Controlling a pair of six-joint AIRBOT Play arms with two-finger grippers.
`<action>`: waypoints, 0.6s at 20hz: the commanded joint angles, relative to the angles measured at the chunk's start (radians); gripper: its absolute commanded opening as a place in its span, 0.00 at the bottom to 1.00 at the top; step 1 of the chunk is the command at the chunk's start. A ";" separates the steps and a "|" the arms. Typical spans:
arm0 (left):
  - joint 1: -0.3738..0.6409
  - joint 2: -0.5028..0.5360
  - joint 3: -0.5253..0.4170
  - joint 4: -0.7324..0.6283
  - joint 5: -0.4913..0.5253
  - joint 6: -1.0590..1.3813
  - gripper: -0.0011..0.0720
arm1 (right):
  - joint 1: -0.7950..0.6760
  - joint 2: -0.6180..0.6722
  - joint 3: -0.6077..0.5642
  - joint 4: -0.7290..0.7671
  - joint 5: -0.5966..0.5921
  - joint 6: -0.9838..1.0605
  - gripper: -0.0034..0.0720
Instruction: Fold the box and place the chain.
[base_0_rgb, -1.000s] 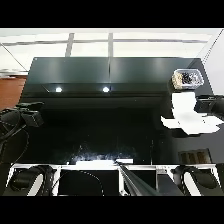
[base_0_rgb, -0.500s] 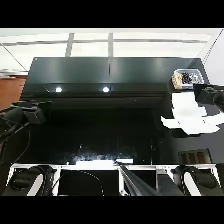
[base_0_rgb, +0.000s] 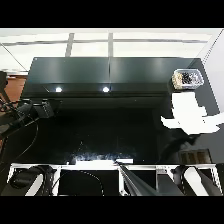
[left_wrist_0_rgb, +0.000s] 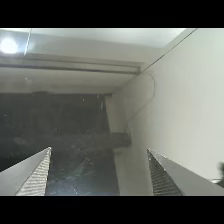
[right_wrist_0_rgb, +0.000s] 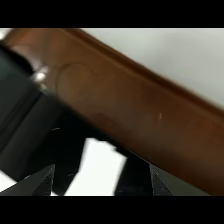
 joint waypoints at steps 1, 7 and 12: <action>0.001 -0.010 0.000 -0.004 0.008 0.006 0.99 | -0.334 -0.207 0.103 0.515 0.135 -0.388 1.00; 0.001 -0.010 0.000 0.002 0.098 0.019 0.99 | -0.409 -0.535 0.236 0.758 0.421 -0.873 1.00; 0.001 -0.010 0.000 0.003 0.108 0.019 0.99 | -0.338 -0.787 0.413 0.789 0.678 -0.958 1.00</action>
